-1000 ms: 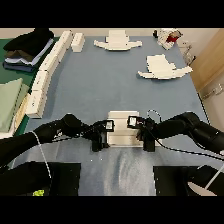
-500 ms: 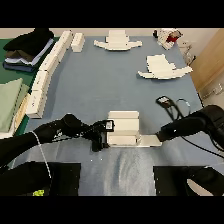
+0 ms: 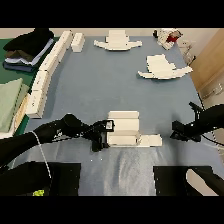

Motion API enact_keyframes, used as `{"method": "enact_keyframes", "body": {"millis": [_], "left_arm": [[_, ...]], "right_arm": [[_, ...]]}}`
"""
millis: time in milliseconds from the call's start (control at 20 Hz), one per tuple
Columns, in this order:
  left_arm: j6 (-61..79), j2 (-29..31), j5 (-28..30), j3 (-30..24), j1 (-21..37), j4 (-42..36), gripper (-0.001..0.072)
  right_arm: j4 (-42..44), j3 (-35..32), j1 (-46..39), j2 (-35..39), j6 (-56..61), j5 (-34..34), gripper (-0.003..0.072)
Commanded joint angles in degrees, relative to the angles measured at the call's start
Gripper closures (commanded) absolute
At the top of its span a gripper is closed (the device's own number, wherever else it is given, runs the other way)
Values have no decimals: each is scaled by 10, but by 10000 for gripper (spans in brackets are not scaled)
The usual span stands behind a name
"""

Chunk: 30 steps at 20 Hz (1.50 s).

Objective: Fold the box.

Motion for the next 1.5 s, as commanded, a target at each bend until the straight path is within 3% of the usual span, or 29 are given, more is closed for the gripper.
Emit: {"method": "enact_keyframes", "body": {"millis": [0, 250, 650, 1100, 1250, 1400, 1450], "left_arm": [[0, 0, 0, 0, 0, 0, 93], [0, 0, 0, 0, 0, 0, 92], [0, 0, 0, 0, 0, 0, 93], [0, 0, 0, 0, 0, 0, 93], [0, 0, 0, 0, 0, 0, 93], [0, 0, 0, 0, 0, 0, 92], [0, 0, 0, 0, 0, 0, 93]], "right_arm": [[94, -23, -51, -56, -63, 0, 685], [132, -43, -49, -103, -79, 15, 685], [216, -87, 3, -103, -95, 14, 686], [273, -79, 110, -42, -108, 13, 684], [273, -70, 151, -7, -108, 16, 456], [273, -58, 181, 15, -107, 41, 441], [273, -57, 191, 15, -107, 49, 351]]}}
